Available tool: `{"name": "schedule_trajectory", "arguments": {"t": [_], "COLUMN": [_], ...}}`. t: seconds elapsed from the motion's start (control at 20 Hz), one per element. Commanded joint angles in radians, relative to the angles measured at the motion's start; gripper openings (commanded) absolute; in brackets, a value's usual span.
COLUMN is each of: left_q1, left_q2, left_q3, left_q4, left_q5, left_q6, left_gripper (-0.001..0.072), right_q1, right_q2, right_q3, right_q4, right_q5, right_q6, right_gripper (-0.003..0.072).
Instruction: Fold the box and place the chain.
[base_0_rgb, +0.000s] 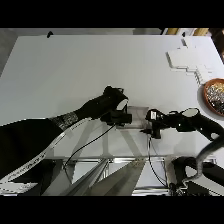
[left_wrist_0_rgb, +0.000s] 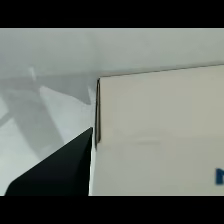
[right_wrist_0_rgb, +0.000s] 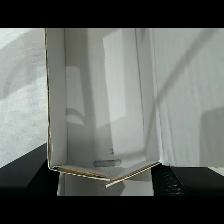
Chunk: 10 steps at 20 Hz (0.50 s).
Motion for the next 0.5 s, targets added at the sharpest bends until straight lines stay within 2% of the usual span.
{"name": "schedule_trajectory", "arguments": {"t": [0.0, 0.05, 0.1, 0.15, 0.2, 0.3, 0.45], "left_q1": [-0.004, -0.004, -0.004, -0.004, -0.004, -0.004, -0.002], "left_q2": [-0.008, -0.008, -0.008, -0.009, -0.009, -0.009, -0.009], "left_q3": [0.006, 0.006, 0.006, 0.006, 0.006, 0.006, 0.006], "left_q4": [0.005, 0.005, 0.005, 0.005, 0.005, 0.005, 0.005], "left_q5": [-0.04, -0.038, -0.037, -0.032, -0.024, -0.017, -0.019], "left_q6": [-0.034, -0.037, -0.05, -0.051, -0.051, -0.051, -0.051], "left_gripper": [0.0269, 0.0265, 0.0228, 0.013, 0.0105, 0.0001, 0.0001], "right_q1": [0.0, 0.0, 0.0, 0.0, 0.0, 0.0, 0.0], "right_q2": [0.0, 0.0, 0.0, 0.0, 0.0, 0.0, 0.0], "right_q3": [0.0, 0.0, 0.0, 0.0, 0.0, 0.0, 0.0], "right_q4": [0.0, 0.0, 0.0, 0.0, 0.0, 0.0, 0.0], "right_q5": [0.0, 0.0, 0.0, 0.0, 0.0, 0.0, 0.0], "right_q6": [0.0, 0.0, 0.0, 0.0, 0.0, 0.0, 0.0], "right_gripper": [0.041, 0.041, 0.041, 0.041, 0.041, 0.041, 0.041]}}
